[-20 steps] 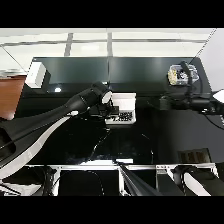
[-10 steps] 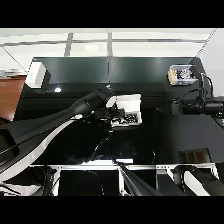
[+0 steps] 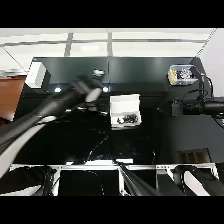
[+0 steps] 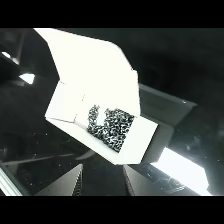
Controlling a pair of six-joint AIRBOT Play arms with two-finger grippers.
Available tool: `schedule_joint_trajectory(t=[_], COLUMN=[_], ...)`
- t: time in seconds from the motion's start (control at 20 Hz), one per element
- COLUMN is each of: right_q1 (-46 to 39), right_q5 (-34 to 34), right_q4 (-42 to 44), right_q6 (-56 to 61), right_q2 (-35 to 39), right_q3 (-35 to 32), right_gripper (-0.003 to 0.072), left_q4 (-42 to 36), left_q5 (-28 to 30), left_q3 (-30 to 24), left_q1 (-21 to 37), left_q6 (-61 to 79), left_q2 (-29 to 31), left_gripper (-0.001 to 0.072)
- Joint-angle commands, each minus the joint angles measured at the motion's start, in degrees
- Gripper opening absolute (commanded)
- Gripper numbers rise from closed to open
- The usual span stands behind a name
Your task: Fold the box and place the chain.
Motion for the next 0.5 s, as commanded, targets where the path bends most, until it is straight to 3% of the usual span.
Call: schedule_joint_trajectory(t=[0.0,0.1,0.15,0.25,0.45], right_q1=[0.0,0.0,0.0,0.0,0.0], right_q5=[-1.8,-2.8,-3.0,-3.2,-3.5], right_q4=[-0.2,-0.2,-0.2,-0.2,-0.2], right_q6=[0.0,0.0,0.0,0.0,0.0], right_q2=[0.0,0.0,0.0,0.0,0.0], right_q3=[-0.1,-0.3,-0.4,-0.4,-0.4], right_gripper=[0.0308,0.0308,0.0308,0.0308,0.0308], left_q4=[-0.5,-17.7,-30.0,-45.0,-47.0], left_q5=[4.2,13.8,16.5,15.7,21.0], left_q3=[-12.3,-21.6,-25.4,-30.0,-32.3], left_q1=[9.8,17.1,19.6,21.3,18.8], left_q6=[1.3,14.6,30.0,59.2,80.5], left_q2=[10.2,13.8,14.1,13.9,13.9], left_gripper=[0.0702,0.0702,0.0702,0.0692,0.0705])
